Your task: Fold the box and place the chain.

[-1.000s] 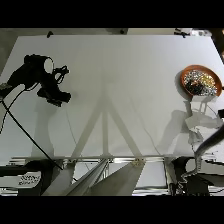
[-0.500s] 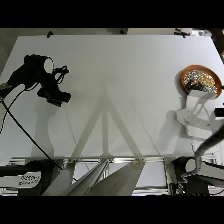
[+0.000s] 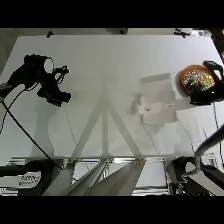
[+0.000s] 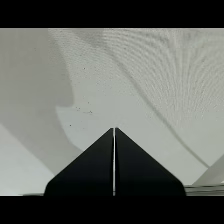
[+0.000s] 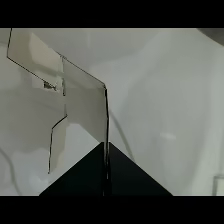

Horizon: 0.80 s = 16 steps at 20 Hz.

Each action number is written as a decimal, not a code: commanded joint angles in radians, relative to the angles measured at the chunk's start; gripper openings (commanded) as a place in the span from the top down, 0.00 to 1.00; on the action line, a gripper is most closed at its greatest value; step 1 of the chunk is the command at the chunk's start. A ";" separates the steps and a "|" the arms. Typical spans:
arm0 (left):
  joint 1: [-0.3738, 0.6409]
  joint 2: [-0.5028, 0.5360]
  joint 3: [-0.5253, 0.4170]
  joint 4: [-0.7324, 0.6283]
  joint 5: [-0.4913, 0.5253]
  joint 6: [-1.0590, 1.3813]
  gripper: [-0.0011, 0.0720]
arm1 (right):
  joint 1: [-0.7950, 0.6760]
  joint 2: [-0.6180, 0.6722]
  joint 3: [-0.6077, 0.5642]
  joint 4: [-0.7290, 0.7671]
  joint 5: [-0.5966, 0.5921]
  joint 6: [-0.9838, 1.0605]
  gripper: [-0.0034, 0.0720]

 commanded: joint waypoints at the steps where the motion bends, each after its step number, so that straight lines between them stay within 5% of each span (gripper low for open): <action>1: 0.001 0.000 0.000 0.000 0.000 0.000 0.97 | 0.180 0.039 -0.052 0.207 -0.073 -0.013 0.95; 8: 0.001 0.000 0.000 0.000 0.000 0.000 0.97 | 0.512 0.038 -0.225 0.226 -0.435 0.145 0.95; 13: 0.001 0.000 0.000 -0.041 0.045 0.040 0.97 | 0.585 0.037 -0.238 0.187 -0.491 0.207 0.95; 16: 0.006 0.000 -0.001 -0.226 0.034 0.299 0.97 | 0.585 0.037 -0.239 0.165 -0.489 0.216 0.94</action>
